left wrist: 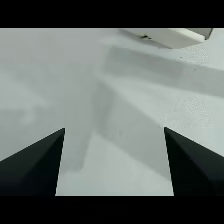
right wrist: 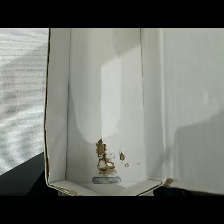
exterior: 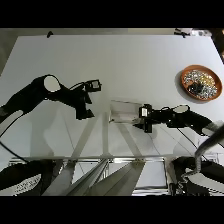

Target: Fold the box and place the chain.

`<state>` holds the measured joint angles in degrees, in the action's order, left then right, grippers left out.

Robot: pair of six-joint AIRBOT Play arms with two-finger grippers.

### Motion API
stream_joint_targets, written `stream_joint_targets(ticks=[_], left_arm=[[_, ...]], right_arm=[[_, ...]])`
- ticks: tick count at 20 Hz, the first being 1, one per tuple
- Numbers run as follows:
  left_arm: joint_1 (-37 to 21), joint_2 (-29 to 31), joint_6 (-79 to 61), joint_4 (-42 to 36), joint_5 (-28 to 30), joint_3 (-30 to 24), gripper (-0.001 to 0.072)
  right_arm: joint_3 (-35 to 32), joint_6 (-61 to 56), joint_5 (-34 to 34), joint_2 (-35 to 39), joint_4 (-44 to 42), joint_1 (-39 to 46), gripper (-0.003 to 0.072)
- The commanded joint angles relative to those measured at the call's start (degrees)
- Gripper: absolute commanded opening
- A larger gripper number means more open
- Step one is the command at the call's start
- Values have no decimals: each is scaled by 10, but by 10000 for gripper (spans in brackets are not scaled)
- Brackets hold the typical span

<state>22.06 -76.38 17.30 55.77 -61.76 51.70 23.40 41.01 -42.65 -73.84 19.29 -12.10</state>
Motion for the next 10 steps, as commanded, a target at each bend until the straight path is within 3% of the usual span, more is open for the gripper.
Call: stream_joint_targets(ticks=[1, 4, 10], left_arm=[[-1, -70, -216, -115, 5, -8, 699], [14, -103, -289, -143, 17, -8, 700], [39, -115, -330, -151, 36, -8, 714]], right_arm=[[0, 0, 0, 0, 0, 0, 416], [0, 0, 0, 0, 0, 0, 416], [0, 0, 0, 0, 0, 0, 416]])
